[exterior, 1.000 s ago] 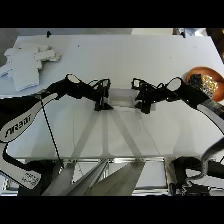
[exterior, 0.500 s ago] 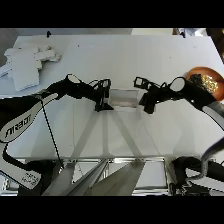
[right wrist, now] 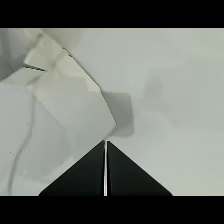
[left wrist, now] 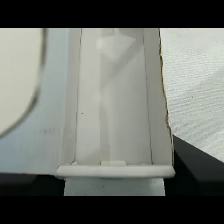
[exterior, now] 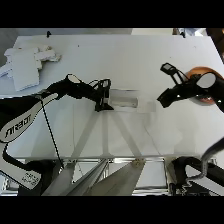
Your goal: Fold the box and place the chain.
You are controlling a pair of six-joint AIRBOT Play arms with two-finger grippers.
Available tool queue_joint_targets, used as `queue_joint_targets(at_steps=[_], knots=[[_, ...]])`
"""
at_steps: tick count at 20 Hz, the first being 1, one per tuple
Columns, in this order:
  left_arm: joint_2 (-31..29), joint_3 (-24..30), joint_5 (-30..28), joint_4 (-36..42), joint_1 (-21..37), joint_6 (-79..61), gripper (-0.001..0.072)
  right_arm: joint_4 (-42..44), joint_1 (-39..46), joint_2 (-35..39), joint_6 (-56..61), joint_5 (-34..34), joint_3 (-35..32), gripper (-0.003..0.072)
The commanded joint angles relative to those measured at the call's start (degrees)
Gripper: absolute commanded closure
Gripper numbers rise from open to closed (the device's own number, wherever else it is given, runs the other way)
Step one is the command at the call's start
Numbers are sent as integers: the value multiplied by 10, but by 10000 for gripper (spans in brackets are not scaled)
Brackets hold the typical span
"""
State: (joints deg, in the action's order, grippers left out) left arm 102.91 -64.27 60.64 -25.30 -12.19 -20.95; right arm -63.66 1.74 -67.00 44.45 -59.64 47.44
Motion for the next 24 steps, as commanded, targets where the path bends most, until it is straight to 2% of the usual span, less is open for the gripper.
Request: queue_joint_targets(at_steps=[1,5,10,13,14,15,16,19,21,24], knots=[[0,0,0,0,0,0,367,-10,51,2,96,-7,-26,678],[0,0,0,0,0,0,367,11,62,-31,123,30,-81,679],[0,0,0,0,0,0,367,161,31,-107,90,71,-91,678],[0,0,0,0,0,0,367,227,-1,-132,54,72,-91,677],[0,0,0,0,0,0,367,252,-7,-132,31,70,-91,661],[0,0,0,0,0,0,367,287,-10,-132,12,65,-91,517],[0,0,0,0,0,0,367,320,-9,-132,4,62,-91,432],[0,0,0,0,0,0,367,391,-9,-125,-29,50,-91,430],[0,0,0,0,0,0,367,419,-9,-116,-49,40,-91,357],[0,0,0,0,0,0,367,429,-14,-114,-73,34,-91,348]])
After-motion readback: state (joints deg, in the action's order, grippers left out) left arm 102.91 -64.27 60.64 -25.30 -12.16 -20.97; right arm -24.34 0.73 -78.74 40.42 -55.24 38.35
